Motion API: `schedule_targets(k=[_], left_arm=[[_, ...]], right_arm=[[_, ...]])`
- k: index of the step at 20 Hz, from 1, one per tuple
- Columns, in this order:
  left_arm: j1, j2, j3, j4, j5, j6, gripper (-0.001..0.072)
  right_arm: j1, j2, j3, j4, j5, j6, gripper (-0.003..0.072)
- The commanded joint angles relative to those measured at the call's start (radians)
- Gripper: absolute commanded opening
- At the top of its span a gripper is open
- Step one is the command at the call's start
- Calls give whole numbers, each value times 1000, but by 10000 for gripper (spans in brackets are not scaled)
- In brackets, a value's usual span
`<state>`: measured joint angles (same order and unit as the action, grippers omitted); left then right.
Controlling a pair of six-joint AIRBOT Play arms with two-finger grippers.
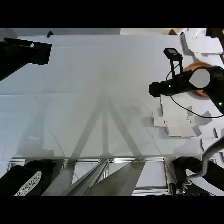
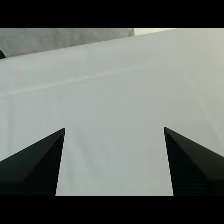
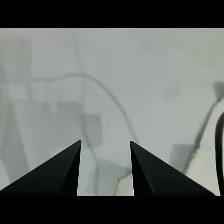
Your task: Fold the box and place the chain.
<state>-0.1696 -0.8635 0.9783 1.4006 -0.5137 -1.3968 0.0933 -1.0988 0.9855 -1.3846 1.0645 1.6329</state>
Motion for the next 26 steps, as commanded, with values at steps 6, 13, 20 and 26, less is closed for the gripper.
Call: schedule_targets(k=[6,13,20,26], left_arm=[[0,1,0,0,0,0,702],[0,1,0,0,0,0,702],[0,1,0,0,0,0,702],[0,1,0,0,0,0,702]], right_arm=[[-163,0,0,-387,365,125,389],[-558,0,0,-389,399,-47,526],[-752,-35,1,-331,319,-86,547],[-753,-187,1,-338,359,-121,547]])
